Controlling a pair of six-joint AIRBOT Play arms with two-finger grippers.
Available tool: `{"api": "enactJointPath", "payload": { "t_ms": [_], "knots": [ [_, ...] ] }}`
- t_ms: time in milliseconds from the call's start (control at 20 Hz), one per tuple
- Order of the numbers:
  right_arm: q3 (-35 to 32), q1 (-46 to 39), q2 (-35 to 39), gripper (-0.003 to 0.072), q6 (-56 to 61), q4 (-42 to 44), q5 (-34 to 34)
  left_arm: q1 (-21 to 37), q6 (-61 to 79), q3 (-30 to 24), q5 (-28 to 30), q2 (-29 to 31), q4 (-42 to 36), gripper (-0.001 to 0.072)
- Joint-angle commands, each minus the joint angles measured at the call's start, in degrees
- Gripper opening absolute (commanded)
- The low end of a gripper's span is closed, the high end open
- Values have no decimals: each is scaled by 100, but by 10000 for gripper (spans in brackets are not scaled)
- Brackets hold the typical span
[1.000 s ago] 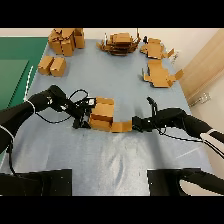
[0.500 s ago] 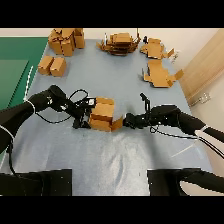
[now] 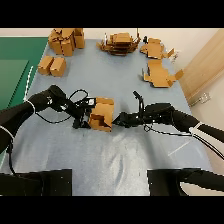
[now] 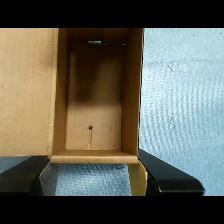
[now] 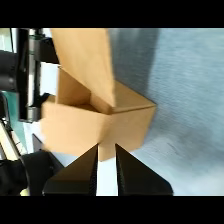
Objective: Fold the box.
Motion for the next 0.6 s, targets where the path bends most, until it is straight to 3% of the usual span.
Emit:
{"api": "enactJointPath", "payload": {
  "t_ms": [0, 50, 100, 150, 550],
  "knots": [
    [79, 83, -24, 189, 4, 42, -31, 2, 0, -2, -26, 0, -17, 296],
    [79, 83, -24, 193, 9, 39, -57, 2, 0, -2, -31, 0, -17, 296],
    [79, 83, -24, 287, 48, 39, -57, 2, 0, -2, -44, 0, -17, 296],
    [79, 83, -24, 330, 111, 31, -46, 2, 0, -2, -44, 0, -17, 296],
    [146, 262, -105, 332, 726, -387, 514, 2, 0, -2, -55, 0, -15, 296]
  ]
}}
